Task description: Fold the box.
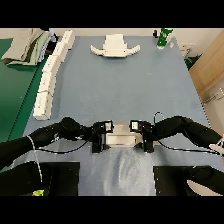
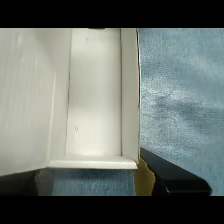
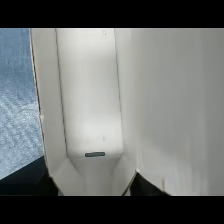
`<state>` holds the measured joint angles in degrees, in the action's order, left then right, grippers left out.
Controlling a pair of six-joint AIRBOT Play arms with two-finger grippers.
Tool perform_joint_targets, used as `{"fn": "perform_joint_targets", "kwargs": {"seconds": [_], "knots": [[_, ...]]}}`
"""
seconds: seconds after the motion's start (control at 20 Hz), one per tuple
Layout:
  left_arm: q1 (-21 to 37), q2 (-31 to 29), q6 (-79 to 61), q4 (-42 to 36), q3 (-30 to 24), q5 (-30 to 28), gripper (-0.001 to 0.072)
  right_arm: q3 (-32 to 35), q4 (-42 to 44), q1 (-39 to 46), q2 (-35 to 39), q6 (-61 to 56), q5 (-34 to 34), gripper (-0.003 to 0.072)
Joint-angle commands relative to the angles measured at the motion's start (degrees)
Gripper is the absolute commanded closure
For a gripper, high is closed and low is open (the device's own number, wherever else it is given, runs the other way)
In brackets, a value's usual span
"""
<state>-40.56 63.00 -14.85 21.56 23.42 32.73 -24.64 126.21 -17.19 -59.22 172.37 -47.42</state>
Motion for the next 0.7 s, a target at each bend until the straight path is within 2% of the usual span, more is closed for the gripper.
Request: {"fn": "perform_joint_targets", "kwargs": {"seconds": [0.0,0.05,0.1,0.15,0.3,0.35,0.4,0.65], "knots": [[-0.63,0.72,-2.1,-1.97,0.11,0.2,0.0063,-0.04,0.0,-0.04,-0.04,-0.02,0.02,0.018],[-0.66,0.7,-1.95,-2.29,0.09,-0.28,0.0065,-0.04,0.0,-0.04,-0.02,-0.04,0.0,0.018],[-0.66,0.7,-1.36,-2.29,0.09,-0.96,0.0099,-0.04,0.0,-0.04,-0.04,-0.02,0.02,0.018],[-0.66,0.7,-0.76,-2.16,0.09,-1.4,0.0186,-0.04,0.0,-0.04,-0.04,-0.02,0.0,0.018],[-0.52,0.7,-0.52,-2.03,0.09,-1.27,0.0181,-0.04,0.0,-0.04,-0.04,-0.02,0.0,0.018],[-0.52,0.7,-0.52,-2.03,0.09,-1.25,0.0111,-0.04,0.0,-0.04,-0.04,-0.02,0.0,0.018],[-0.52,0.7,-0.48,-2.05,0.09,-1.27,0.0004,-0.04,0.0,-0.04,-0.04,-0.04,0.0,0.018],[-0.07,0.57,-0.39,-2.03,-0.09,-1.6,0.0004,-0.04,0.0,-0.04,-0.02,-0.02,0.0,0.018]]}}
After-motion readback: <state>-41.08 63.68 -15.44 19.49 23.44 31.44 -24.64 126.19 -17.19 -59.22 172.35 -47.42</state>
